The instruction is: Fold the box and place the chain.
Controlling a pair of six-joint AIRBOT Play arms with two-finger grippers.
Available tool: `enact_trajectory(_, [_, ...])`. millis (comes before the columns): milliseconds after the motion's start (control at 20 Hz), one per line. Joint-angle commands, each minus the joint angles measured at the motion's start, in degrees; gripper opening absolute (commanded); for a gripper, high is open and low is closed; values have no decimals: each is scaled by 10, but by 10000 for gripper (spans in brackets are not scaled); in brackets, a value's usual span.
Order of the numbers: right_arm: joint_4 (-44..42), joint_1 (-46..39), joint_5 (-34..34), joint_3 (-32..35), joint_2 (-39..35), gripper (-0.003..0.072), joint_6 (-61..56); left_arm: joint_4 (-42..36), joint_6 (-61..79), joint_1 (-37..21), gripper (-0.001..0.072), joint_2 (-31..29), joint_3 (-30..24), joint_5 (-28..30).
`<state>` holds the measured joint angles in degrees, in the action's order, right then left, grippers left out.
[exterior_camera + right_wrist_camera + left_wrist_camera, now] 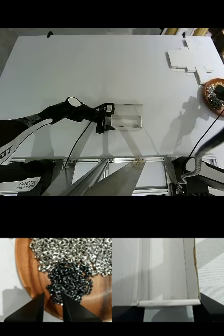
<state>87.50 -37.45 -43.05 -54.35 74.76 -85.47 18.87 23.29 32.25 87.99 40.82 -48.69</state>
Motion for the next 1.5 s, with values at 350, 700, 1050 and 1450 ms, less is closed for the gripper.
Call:
enact_trajectory(350, [3, -8, 1, 0, 44, 172, 5, 0, 0, 0, 36, 0, 0, 0])
enact_trajectory(700, [3, -8, 14, 0, 45, 172, 5, 0, 0, 0, 36, 0, 0, 0])
enact_trajectory(1050, [-12, -8, 1, 0, 63, 142, 5, 0, 0, 0, 36, 0, 0, 0])
enact_trajectory(1450, [-12, 16, -48, 0, 2, 12, 7, 0, 0, 0, 36, 0, 0, 0])
